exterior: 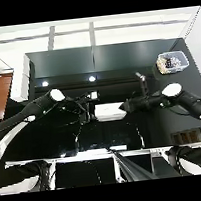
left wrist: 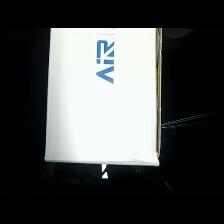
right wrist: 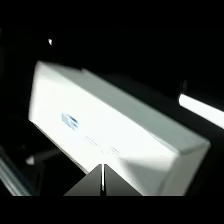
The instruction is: Fold the box and place the chain.
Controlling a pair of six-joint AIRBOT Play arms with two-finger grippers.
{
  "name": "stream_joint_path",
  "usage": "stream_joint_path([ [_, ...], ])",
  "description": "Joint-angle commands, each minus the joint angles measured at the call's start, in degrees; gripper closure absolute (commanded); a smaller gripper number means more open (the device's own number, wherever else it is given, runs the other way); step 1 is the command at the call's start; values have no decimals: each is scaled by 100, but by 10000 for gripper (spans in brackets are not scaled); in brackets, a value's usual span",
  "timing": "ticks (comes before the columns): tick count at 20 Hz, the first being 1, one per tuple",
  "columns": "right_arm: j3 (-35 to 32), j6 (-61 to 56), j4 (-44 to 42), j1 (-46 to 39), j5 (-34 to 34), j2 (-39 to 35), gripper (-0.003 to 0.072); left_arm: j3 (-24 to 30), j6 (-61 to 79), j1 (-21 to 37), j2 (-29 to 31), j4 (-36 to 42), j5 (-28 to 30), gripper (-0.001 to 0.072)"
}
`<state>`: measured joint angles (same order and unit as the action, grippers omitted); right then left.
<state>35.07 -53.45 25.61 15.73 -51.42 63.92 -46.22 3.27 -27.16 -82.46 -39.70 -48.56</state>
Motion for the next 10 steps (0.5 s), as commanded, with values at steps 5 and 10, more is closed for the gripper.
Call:
stream_joint_path([
  [5,358,-776,1327,-1241,-560,-1576,670,-210,-87,37,111,-308,-269,-4],
  [10,352,-1285,2406,-1875,-1147,-1823,670,-223,-671,2,682,-400,-549,-5],
])
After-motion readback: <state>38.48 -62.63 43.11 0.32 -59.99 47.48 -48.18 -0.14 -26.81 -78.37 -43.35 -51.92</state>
